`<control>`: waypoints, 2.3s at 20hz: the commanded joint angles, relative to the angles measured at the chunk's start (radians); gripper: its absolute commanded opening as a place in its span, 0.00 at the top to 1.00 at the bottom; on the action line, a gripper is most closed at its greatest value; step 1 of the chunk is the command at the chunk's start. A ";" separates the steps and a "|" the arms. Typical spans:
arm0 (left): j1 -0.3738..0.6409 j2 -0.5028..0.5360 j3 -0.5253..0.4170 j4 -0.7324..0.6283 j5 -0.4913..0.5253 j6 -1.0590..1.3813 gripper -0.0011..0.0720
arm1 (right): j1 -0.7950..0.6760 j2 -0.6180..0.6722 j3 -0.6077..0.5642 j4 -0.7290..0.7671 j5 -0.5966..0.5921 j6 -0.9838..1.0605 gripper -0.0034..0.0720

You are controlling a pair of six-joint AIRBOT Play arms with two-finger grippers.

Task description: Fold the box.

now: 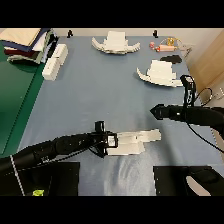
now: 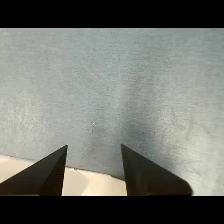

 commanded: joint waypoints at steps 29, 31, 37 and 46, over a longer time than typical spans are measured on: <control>0.330 -0.054 0.149 -0.002 -0.478 0.042 0.97 | 0.000 0.001 -0.001 -0.002 0.001 -0.003 0.26; 0.299 0.009 0.148 0.003 -0.377 0.106 0.97 | 0.000 0.001 -0.001 -0.001 0.001 -0.003 0.26; 0.167 0.030 0.066 0.003 -0.190 0.115 0.97 | 0.000 0.001 -0.001 0.002 0.000 -0.003 0.26; 0.087 0.009 0.010 0.003 -0.072 0.114 0.97 | 0.000 0.001 -0.001 0.008 0.000 -0.003 0.26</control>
